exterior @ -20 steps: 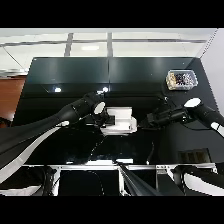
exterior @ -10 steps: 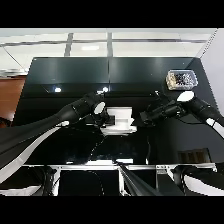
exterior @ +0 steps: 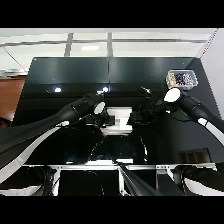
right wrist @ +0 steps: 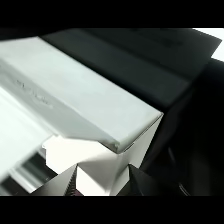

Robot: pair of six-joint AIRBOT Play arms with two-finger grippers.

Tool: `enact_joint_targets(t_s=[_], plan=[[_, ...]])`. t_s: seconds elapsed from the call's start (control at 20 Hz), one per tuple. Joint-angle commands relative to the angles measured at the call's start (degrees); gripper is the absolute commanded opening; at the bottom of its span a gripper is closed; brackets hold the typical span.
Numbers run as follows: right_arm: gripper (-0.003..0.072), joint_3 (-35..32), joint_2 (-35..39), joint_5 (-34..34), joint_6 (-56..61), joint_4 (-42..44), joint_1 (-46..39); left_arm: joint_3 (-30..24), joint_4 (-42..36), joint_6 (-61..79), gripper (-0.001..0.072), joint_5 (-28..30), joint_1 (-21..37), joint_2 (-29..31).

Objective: Fold the box and place the chain.

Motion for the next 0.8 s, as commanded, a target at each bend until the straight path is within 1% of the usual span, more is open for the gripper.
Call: enact_joint_targets(t_s=[0.0, 0.15, 0.2, 0.45, 0.6, 0.7, 0.75], plan=[[0.0359, 1.3, 0.0, -5.0, 9.4, -5.8, 4.5, 0.0, 0.0, 0.0, 0.0024, 0.0, 0.0, 0.0], [0.0358, 3.0, -0.3, -7.3, 15.7, -9.9, 7.3, 0.0, 0.0, 0.0, 0.0025, -0.1, 0.0, 0.0], [0.0300, 3.6, -0.5, -7.3, 17.0, -11.4, 8.1, 0.0, 0.0, 0.0, 0.0025, -0.1, 0.0, 0.0], [0.0300, 5.4, -1.5, -7.5, 30.1, -22.6, 12.0, 0.0, 0.3, 0.0, 0.0024, 0.2, 0.0, 0.0], [0.0300, 6.4, -2.4, -5.3, 36.2, -29.6, 14.8, 0.0, 0.3, 0.0, 0.0024, 0.2, 0.0, 0.0], [0.0300, 6.5, -2.5, -3.8, 39.8, -32.4, 15.5, 0.0, 0.3, 0.0, 0.0024, 0.2, 0.0, 0.0], [0.0300, 6.5, -2.5, -3.7, 40.8, -32.5, 15.8, 0.0, 0.3, 0.0, 0.0024, 0.2, 0.0, 0.0]])
